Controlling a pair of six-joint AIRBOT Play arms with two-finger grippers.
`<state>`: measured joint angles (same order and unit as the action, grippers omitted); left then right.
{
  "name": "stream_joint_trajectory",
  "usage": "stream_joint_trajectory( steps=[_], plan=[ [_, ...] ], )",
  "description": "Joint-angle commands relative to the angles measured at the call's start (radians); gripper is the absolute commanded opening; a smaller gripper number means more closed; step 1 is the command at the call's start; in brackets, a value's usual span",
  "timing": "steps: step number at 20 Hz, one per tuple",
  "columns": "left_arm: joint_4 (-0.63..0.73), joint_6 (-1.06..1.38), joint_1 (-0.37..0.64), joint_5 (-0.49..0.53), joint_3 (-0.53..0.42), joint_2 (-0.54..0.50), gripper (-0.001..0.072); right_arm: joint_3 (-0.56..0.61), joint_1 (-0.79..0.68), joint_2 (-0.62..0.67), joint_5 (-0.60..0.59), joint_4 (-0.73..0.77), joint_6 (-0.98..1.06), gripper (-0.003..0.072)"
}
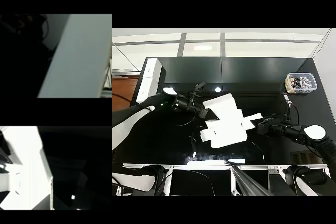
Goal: Fold the box and place the chain.
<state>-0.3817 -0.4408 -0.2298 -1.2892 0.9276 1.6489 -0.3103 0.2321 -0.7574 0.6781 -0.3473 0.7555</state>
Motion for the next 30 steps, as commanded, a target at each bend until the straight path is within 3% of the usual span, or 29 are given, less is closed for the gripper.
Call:
stream_joint_trajectory(
  steps=[1,2,3,4,5,6,7,11,14,16,20,24,30],
  plan=[
    [-0.012,0.068,0.014,-0.119,0.050,0.066,0.0255,0.000,0.000,0.001,0.001,-0.024,0.000,0.0017],
    [-0.012,0.085,0.018,-0.125,0.050,0.070,0.0115,0.000,0.000,0.001,0.001,-0.024,0.000,0.0017],
    [-0.013,0.111,0.023,-0.137,0.050,0.073,0.0036,0.000,0.000,0.001,0.001,-0.024,0.000,0.0018],
    [-0.019,0.128,0.025,-0.143,0.050,0.074,0.0030,0.000,0.000,0.001,-0.002,-0.024,0.006,0.0021],
    [-0.031,0.128,0.026,-0.148,0.052,0.073,0.0029,-0.001,-0.008,0.001,-0.006,-0.024,0.024,0.0179],
    [-0.045,0.127,0.026,-0.154,0.056,0.072,0.0027,-0.008,-0.027,0.001,0.002,-0.033,0.047,0.0510],
    [-0.063,0.122,0.025,-0.153,0.061,0.064,0.0025,-0.028,-0.056,0.001,0.041,-0.069,0.056,0.0637],
    [-0.154,0.100,-0.022,-0.050,0.060,-0.085,0.0023,-0.238,-0.236,0.001,0.314,-0.382,0.056,0.0636],
    [-0.278,0.163,-0.137,0.121,0.037,-0.253,0.0023,-0.357,-0.312,0.001,0.352,-0.500,0.021,0.0634],
    [-0.425,0.292,-0.214,0.250,0.009,-0.314,0.0026,-0.366,-0.306,0.000,0.359,-0.497,-0.167,0.0631],
    [-0.397,0.340,-0.252,0.332,0.003,-0.275,0.0028,-0.346,-0.228,-0.006,0.352,-0.504,-0.445,0.0625],
    [-0.401,0.346,-0.253,0.339,0.003,-0.196,0.0028,-0.291,-0.180,-0.019,0.309,-0.506,-0.511,0.0625],
    [-0.444,0.346,-0.253,0.338,0.004,-0.181,0.0029,-0.182,-0.064,-0.048,0.254,-0.499,-0.563,0.0625]
  ],
)
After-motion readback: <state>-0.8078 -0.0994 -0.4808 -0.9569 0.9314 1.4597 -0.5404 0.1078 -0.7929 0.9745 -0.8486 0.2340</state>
